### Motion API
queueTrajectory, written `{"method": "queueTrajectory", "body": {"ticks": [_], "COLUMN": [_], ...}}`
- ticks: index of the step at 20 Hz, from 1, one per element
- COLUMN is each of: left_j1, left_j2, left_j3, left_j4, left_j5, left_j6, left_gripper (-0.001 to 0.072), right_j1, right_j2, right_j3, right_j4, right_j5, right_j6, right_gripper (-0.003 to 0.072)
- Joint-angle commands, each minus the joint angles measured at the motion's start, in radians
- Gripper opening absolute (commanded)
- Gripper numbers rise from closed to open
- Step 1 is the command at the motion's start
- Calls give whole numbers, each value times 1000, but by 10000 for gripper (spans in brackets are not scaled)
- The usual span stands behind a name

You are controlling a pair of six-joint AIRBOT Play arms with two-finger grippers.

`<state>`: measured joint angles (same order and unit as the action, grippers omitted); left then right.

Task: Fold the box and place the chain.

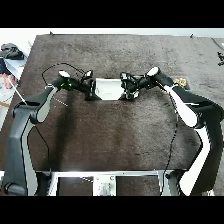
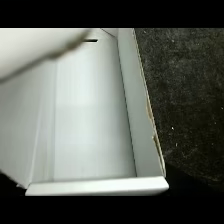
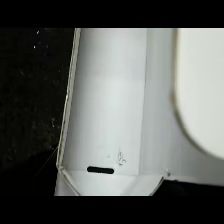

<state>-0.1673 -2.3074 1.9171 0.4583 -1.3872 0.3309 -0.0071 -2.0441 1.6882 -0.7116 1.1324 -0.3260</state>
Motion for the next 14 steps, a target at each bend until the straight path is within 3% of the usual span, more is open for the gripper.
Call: {"method": "queueTrajectory", "body": {"ticks": [1, 9, 14], "left_j1": [1, 1, 1], "left_j2": [-5, -5, -5], "left_j3": [0, 0, 0], "left_j4": [9, 9, 9], "left_j5": [7, 20, 23], "left_j6": [-2, -17, -17], "left_gripper": [278, 278, 278], "right_j1": [-1, -37, -48], "right_j2": [27, 151, 167], "right_j3": [1, 1, 1], "right_j4": [-80, -81, -47], "right_j5": [-2, 1, 101], "right_j6": [-3, 10, 104], "right_gripper": [595, 593, 583]}}
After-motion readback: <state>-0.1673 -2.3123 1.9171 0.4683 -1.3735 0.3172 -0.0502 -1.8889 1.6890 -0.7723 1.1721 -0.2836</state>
